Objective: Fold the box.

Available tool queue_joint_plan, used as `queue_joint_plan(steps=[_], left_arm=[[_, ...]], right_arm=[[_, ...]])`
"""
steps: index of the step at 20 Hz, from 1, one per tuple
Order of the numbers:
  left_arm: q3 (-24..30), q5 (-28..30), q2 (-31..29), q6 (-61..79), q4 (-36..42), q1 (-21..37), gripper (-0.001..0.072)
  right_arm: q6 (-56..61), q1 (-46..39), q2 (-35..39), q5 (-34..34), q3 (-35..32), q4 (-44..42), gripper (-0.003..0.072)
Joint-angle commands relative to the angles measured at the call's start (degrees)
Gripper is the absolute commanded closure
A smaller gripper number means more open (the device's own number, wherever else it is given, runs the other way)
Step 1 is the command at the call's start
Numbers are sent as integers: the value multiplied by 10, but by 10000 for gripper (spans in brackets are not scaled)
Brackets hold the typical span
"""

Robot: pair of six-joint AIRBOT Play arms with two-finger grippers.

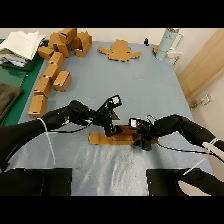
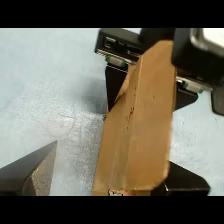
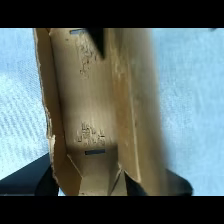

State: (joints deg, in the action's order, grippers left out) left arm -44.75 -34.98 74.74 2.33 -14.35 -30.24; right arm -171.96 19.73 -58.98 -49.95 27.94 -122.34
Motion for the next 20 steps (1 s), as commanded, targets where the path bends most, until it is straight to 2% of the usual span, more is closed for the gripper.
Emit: queue_joint_plan(steps=[1,2,4,5,7,8,9,10,11,13,14,16,20], left_arm=[[-1,13,-61,-171,-137,0,10],[-1,4,-84,-261,-209,0,10],[-1,-49,-121,-422,-326,0,10],[-1,-92,-135,-489,-357,0,10],[-1,-177,-144,-578,-358,-2,19],[-1,-223,-144,-633,-354,-7,251],[0,-261,-144,-687,-354,-17,618],[0,-281,-144,-721,-354,-32,696],[3,-287,-144,-768,-353,-51,696],[4,-269,-143,-843,-348,-93,696],[4,-241,-140,-857,-330,-116,696],[4,-145,-128,-857,-288,-144,695],[4,43,-87,-857,-250,-139,696]], right_arm=[[0,0,0,0,0,0,150],[0,0,0,0,0,0,150],[0,0,0,0,0,0,150],[0,0,0,0,0,0,150],[0,0,0,0,0,0,150],[0,0,0,0,0,0,150],[0,0,0,0,0,0,150],[0,0,0,0,0,0,151],[0,0,0,0,0,0,150],[0,0,0,0,0,0,150],[0,0,0,0,0,0,150],[0,0,0,0,0,0,150],[0,0,0,0,0,0,150]])
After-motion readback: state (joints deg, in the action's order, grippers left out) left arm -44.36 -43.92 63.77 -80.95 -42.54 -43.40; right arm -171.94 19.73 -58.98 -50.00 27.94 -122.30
